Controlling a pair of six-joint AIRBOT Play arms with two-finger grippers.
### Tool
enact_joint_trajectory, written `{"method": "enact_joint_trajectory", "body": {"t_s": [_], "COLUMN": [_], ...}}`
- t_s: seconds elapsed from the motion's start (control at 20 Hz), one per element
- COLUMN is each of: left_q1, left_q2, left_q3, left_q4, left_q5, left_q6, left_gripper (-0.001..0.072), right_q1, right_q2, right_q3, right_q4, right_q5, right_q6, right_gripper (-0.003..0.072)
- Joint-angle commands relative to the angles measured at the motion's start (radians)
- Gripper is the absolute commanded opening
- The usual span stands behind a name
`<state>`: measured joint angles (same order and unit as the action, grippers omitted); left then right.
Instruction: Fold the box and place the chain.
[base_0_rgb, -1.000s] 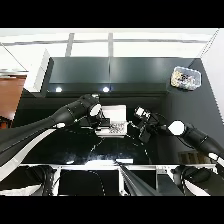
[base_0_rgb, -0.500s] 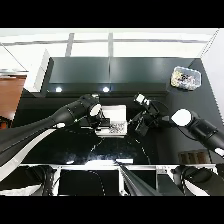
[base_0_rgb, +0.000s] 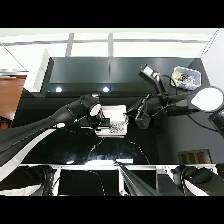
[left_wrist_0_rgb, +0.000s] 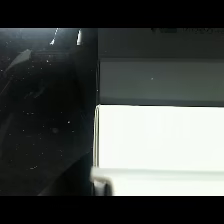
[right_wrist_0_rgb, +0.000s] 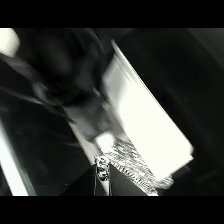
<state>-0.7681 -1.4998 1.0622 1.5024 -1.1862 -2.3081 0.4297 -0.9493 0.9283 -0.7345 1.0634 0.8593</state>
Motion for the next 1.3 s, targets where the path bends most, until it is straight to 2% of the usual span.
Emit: {"method": "enact_joint_trajectory", "body": {"t_s": [0.0, 0.2, 0.5, 0.7, 0.75, 0.8, 0.95, 1.25], "left_q1": [-0.001, -0.001, -0.001, -0.001, -0.001, -0.001, -0.001, -0.001], "left_q2": [0.0, 0.0, 0.0, 0.0, 0.0, 0.0, 0.0, 0.0], "left_q3": [0.001, 0.001, 0.001, 0.001, 0.001, 0.001, 0.001, 0.001], "left_q4": [0.0, 0.0, 0.0, 0.0, 0.0, 0.0, 0.0, 0.0], "left_q5": [0.0, 0.0, -0.001, -0.003, -0.004, -0.004, -0.004, -0.003], "left_q6": [0.0, 0.0, 0.0, 0.0, 0.0, 0.0, 0.0, 0.0], "left_gripper": [0.0032, 0.0033, 0.0033, 0.0033, 0.0033, 0.0032, 0.0033, 0.0033], "right_q1": [0.0, 0.0, 0.043, 0.05, 0.05, 0.048, -0.012, -0.22], "right_q2": [0.006, -0.002, -0.077, -0.122, -0.122, -0.121, -0.119, -0.119], "right_q3": [0.042, 0.037, -0.078, -0.09, -0.09, -0.089, -0.089, -0.093], "right_q4": [0.124, 0.107, 0.106, 0.072, 0.06, 0.043, -0.022, -0.11], "right_q5": [0.012, 0.009, -0.078, -0.104, -0.109, -0.11, -0.072, 0.116], "right_q6": [0.039, 0.077, 0.106, 0.107, 0.107, 0.107, 0.118, 0.086], "right_gripper": [0.0017, 0.0017, 0.0018, 0.0021, 0.0132, 0.0277, 0.0276, 0.0275]}}
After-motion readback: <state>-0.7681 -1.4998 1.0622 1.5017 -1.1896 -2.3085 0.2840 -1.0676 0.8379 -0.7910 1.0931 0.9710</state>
